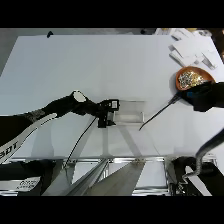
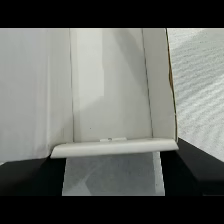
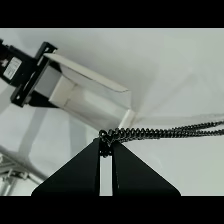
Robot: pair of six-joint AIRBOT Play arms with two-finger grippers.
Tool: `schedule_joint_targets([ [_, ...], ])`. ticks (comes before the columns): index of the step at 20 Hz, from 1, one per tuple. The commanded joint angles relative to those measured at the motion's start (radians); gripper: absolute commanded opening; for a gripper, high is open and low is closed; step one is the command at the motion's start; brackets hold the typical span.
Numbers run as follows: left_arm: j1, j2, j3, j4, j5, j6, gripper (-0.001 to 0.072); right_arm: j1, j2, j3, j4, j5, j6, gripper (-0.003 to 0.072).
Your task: Fold the box and place the chain.
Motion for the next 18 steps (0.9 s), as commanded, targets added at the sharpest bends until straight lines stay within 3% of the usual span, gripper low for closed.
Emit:
schedule_joint_targets([
  [1,0.001,0.001,0.000,0.000,0.000,0.000,0.0139,0.132,0.006,-0.082,0.025,-0.092,0.013,0.0019],
  [4,0.001,0.001,0.000,0.000,0.000,0.000,0.0139,0.208,-0.002,-0.175,0.025,-0.214,0.012,0.0019],
  [11,0.001,0.001,0.000,0.000,0.000,0.000,0.0139,0.314,-0.086,-0.291,0.024,-0.361,0.011,0.0019],
  [18,0.001,0.001,0.000,0.000,0.000,0.000,0.0139,0.389,-0.288,-0.371,0.005,-0.471,0.007,0.0020],
])
